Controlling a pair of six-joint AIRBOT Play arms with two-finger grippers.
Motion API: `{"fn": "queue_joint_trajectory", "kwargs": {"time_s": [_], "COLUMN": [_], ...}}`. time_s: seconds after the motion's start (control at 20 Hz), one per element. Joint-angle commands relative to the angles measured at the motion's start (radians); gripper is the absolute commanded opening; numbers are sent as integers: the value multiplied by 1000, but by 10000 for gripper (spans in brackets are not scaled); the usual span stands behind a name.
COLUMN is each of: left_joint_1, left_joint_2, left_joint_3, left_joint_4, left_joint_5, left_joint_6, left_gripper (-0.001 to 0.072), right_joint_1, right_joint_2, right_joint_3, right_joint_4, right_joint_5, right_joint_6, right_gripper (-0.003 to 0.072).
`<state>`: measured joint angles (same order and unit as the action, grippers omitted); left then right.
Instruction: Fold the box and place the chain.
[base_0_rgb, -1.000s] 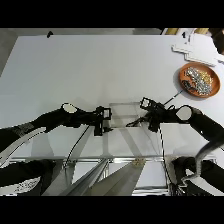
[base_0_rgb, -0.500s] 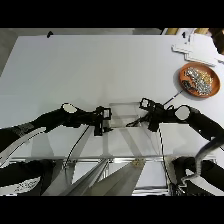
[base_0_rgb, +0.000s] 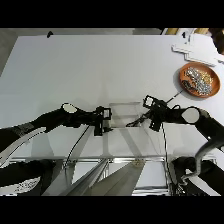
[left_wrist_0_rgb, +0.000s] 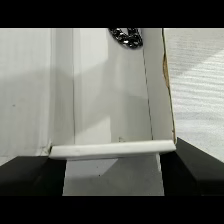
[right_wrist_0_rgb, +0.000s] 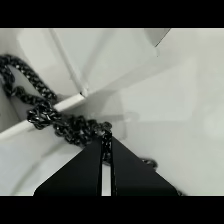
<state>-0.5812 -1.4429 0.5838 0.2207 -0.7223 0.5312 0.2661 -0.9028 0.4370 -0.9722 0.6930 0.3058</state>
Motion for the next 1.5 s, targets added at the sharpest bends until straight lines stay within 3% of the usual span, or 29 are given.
{"fn": "queue_joint_trajectory", "kwargs": {"time_s": [0.0, 0.3, 0.65, 0.95, 1.2, 1.45], "left_joint_1": [0, 0, 0, 0, 0, 0], "left_joint_2": [0, 0, 0, 0, 0, 0], "left_joint_3": [0, 0, 0, 0, 0, 0], "left_joint_4": [0, 0, 0, 0, 0, 0], "left_joint_5": [0, 0, 0, 0, 0, 0], "left_joint_6": [0, 0, 0, 0, 0, 0], "left_gripper": [14, 14, 14, 14, 14, 14], "right_joint_1": [0, 0, 1, 67, 191, 226], "right_joint_2": [142, 319, 328, 236, 87, -6], "right_joint_3": [0, 0, 0, 0, 0, 0], "right_joint_4": [10, 169, 534, 572, 554, 549], "right_joint_5": [56, 169, 204, 201, 48, -13], "right_joint_6": [38, 38, -119, -195, -203, -209], "right_gripper": [15, 15, 15, 15, 16, 60]}}
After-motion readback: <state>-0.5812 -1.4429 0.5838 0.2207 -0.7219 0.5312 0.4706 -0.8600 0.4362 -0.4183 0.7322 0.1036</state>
